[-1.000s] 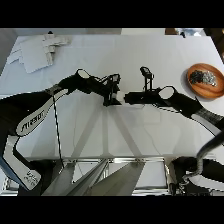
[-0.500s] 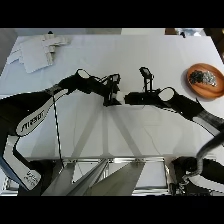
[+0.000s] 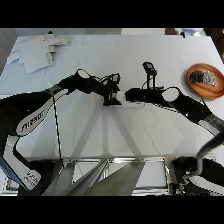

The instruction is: Fold the box and place the chain.

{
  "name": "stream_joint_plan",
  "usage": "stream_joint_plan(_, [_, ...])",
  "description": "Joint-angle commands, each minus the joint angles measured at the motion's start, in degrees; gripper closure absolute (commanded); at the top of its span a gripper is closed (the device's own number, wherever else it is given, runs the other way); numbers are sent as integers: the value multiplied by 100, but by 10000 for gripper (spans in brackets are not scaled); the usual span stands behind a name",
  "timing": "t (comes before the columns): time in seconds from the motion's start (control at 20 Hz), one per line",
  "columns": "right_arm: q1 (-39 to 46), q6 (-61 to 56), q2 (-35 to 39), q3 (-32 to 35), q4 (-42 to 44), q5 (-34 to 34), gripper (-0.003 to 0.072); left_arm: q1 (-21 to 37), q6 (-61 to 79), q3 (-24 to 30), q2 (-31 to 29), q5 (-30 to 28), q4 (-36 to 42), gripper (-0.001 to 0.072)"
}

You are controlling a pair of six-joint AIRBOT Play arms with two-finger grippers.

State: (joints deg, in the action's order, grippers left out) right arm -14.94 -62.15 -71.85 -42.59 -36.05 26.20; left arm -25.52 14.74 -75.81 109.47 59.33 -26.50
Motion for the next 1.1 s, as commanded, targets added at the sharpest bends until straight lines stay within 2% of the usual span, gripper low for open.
stream_joint_plan(0.0, [-15,0,-155,-4,2,2,676,7,2,-2,-2,4,-4,315])
stream_joint_plan(0.55, [-367,-42,-669,-4,-144,133,676,7,2,-2,-2,4,-7,315])
stream_joint_plan(0.8, [-361,-37,-315,-11,-149,-170,676,7,2,-2,-2,4,-7,315])
stream_joint_plan(1.05, [-361,-35,444,-15,-444,-525,676,7,2,-2,-2,4,-7,315])
